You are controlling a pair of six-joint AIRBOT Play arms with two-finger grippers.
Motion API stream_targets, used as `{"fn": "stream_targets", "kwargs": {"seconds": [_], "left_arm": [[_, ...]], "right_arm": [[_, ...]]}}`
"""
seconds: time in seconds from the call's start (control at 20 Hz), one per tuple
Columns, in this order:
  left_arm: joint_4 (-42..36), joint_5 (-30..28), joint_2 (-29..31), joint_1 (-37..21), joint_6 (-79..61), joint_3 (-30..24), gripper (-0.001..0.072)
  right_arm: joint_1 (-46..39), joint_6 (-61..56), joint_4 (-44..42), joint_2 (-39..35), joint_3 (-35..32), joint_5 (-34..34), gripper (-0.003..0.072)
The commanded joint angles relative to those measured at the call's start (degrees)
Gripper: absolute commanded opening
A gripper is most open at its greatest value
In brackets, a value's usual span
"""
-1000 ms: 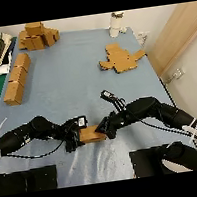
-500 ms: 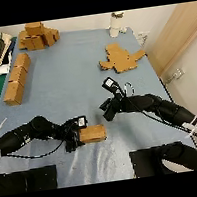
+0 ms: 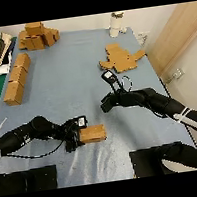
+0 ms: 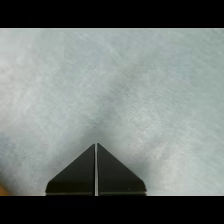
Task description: Fold the box.
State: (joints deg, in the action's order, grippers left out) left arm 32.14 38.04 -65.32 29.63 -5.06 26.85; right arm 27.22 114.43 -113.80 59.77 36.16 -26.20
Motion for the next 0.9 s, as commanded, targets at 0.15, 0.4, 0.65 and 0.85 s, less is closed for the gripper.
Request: {"fn": "stream_targets", "kwargs": {"seconds": [0.15, 0.4, 0.65, 0.85], "left_arm": [[-0.8, -0.1, 0.0, 0.0, 0.0, 0.0, 0.0401], [-5.1, -0.4, 0.0, 0.0, 0.0, 0.0, 0.0401], [-9.4, -4.7, 0.0, -0.1, 3.9, 0.2, 0.0401], [-9.4, -6.6, 0.1, -1.6, 11.3, 0.4, 0.0401]], "right_arm": [[-0.1, -21.5, 14.1, 2.7, 3.8, -1.1, 0.0021], [-1.2, -34.8, 21.9, 7.0, 7.6, -9.2, 0.0021], [-1.2, -41.1, 22.9, 9.4, 9.7, -10.9, 0.0021], [-1.2, -41.1, 23.0, 9.4, 9.8, -11.0, 0.0022]]}}
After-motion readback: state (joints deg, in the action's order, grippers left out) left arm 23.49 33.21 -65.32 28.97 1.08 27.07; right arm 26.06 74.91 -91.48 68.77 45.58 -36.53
